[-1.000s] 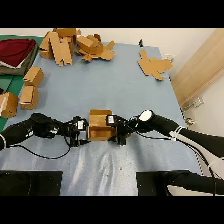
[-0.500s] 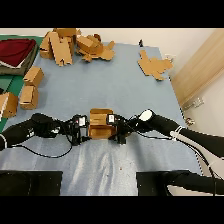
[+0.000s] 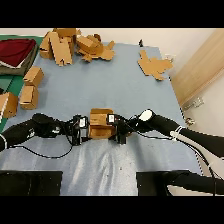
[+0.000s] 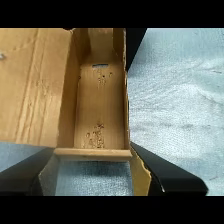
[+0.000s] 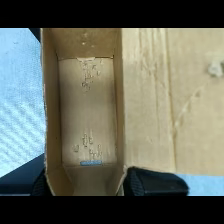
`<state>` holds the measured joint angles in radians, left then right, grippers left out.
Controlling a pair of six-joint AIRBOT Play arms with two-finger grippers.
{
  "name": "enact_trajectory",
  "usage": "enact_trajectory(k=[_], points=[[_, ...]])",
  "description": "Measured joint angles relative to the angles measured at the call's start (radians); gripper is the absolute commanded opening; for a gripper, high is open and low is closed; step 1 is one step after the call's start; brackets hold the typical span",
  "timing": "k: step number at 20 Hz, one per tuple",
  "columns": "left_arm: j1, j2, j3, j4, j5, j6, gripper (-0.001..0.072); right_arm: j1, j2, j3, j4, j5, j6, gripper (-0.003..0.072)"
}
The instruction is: Fold the box.
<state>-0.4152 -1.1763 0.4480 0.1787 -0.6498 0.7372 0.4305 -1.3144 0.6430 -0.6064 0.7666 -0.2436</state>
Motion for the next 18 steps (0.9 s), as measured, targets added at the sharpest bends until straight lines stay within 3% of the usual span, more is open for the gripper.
enact_trajectory(k=[18], points=[[-0.005, 0.000, 0.000, 0.001, 0.011, -0.013, 0.0522, 0.000, 0.000, 0.000, 0.012, 0.003, 0.000, 0.0469]])
